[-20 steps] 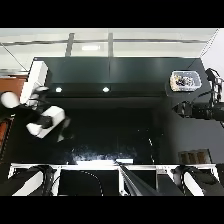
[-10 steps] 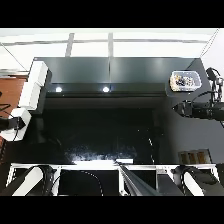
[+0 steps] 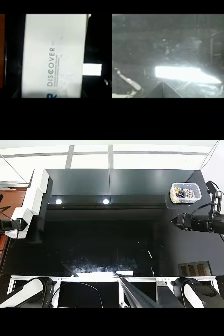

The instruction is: Fold the box and place the chain.

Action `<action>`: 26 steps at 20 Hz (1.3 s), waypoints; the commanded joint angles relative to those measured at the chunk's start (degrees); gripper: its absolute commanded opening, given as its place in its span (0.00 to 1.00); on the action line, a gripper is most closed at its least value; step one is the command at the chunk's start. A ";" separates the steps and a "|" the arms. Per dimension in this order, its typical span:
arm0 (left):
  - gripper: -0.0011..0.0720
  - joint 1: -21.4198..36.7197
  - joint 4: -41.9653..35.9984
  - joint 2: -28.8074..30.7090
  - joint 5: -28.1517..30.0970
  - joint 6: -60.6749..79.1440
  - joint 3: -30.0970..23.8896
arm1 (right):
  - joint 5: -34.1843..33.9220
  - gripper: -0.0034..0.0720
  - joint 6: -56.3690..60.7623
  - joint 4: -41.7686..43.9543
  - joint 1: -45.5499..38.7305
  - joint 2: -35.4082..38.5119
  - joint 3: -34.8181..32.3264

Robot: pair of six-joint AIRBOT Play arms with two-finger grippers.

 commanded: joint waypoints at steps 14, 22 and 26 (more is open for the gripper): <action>0.05 -5.42 -13.60 15.21 -9.70 -10.58 15.93 | 7.41 0.06 -5.84 -3.74 0.00 3.13 14.43; 0.05 -29.46 -16.96 42.80 -0.39 -13.70 -11.30 | -19.69 0.06 -5.79 -16.26 6.62 22.03 -12.07; 0.05 -32.00 -15.63 51.60 3.76 -13.75 -18.82 | -20.26 0.06 -5.81 -16.20 6.62 22.25 -18.62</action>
